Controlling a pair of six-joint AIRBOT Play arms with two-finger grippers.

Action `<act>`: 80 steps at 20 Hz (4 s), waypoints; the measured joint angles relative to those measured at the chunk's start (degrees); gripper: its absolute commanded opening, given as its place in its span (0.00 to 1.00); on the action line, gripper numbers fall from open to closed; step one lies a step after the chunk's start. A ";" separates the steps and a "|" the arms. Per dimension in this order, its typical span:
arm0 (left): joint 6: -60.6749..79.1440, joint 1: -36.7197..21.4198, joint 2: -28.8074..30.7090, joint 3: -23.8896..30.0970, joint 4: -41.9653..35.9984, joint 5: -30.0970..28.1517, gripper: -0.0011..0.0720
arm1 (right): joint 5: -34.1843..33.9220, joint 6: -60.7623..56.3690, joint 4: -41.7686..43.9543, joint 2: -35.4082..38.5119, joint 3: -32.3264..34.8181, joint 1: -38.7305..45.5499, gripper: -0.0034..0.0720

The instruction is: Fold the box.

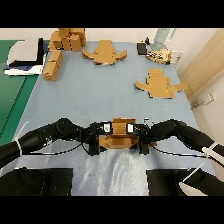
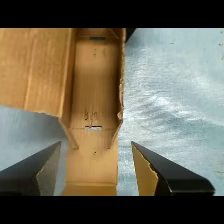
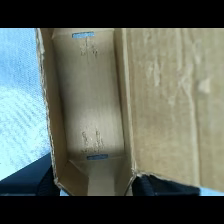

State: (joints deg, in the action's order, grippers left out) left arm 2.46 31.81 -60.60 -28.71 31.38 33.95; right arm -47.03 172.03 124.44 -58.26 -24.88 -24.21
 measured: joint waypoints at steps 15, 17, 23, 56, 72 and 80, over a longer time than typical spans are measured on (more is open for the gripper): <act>6.64 -0.07 -3.19 -0.35 -6.56 -2.38 0.33 | 0.00 0.00 0.02 0.00 0.00 0.00 0.66; 7.58 0.22 -3.80 -0.39 -8.28 -2.16 0.33 | 0.00 0.00 0.02 0.00 0.00 0.00 0.66; 10.49 0.66 -4.50 -0.39 -11.41 -2.43 0.33 | 0.00 0.04 0.00 0.00 0.00 0.00 0.66; -19.71 -6.25 7.76 -0.52 6.75 2.54 0.04 | 0.00 -0.02 0.00 0.00 0.00 0.00 0.66; -72.63 -19.21 4.68 3.74 9.70 15.26 0.03 | 0.02 0.00 0.00 0.00 0.00 0.00 0.66; -78.60 -10.54 2.05 3.89 7.34 6.75 0.03 | 0.00 0.02 0.00 -0.02 0.00 0.00 0.66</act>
State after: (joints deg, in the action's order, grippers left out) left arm -76.14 21.28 -58.54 -24.82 38.72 40.71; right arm -47.03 172.05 124.44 -58.28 -24.88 -24.21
